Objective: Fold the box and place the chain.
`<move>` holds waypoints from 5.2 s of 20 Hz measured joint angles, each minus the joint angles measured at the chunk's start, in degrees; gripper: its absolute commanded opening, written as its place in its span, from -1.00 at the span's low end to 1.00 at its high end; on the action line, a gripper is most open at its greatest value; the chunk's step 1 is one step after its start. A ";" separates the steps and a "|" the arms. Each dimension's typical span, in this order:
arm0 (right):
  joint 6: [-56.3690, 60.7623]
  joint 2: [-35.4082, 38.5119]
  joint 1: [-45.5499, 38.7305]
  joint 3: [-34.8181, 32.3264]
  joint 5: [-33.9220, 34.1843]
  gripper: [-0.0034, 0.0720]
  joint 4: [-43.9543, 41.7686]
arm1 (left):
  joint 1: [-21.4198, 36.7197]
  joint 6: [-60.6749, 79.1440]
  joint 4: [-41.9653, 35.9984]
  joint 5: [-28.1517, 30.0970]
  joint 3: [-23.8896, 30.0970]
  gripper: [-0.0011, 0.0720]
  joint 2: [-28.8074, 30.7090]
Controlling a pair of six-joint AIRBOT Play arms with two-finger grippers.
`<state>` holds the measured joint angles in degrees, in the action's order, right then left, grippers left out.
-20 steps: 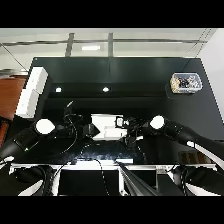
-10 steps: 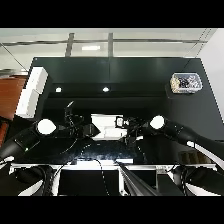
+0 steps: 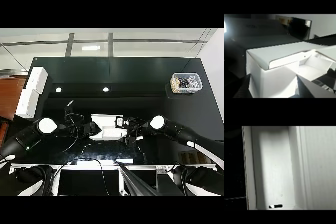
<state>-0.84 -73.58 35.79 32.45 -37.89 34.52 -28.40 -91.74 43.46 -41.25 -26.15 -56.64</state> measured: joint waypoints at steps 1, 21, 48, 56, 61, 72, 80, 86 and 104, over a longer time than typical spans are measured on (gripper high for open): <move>0.00 0.00 0.00 0.00 0.00 0.17 0.00 | -0.15 -0.04 0.00 0.04 -0.17 0.82 -0.24; -0.02 0.00 0.00 -0.02 -0.04 0.17 0.07 | -2.40 -0.26 0.52 0.42 -2.95 0.80 -5.05; -0.04 0.00 0.02 0.00 -0.02 0.17 0.00 | -4.83 -13.22 18.34 -8.66 -12.24 0.92 -9.03; -0.04 0.00 0.02 0.00 -0.02 0.17 0.02 | -11.78 -27.30 29.70 -12.70 -17.18 0.37 -13.81; -0.02 -0.02 0.02 0.00 -0.02 0.17 0.00 | -15.50 -37.33 39.91 -16.83 -21.35 -0.18 -15.41; -0.02 0.00 0.07 0.00 -0.02 0.17 0.02 | -19.50 -43.23 42.86 -20.72 -25.07 -0.18 -19.56; -0.02 0.00 0.07 0.00 -0.02 0.17 0.00 | -18.73 -45.18 44.35 -21.94 -26.03 -0.22 -20.26; -0.02 0.00 0.07 0.00 -0.02 0.17 0.02 | -18.67 -45.79 44.54 -21.99 -26.03 -0.26 -20.63; 0.00 0.00 0.07 0.00 0.02 0.17 -0.02 | -17.81 -46.45 44.39 -22.73 -28.17 0.16 -21.14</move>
<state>-0.84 -73.58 35.86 32.45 -37.87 34.50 -46.22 -138.19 87.85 -63.99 -54.33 -77.78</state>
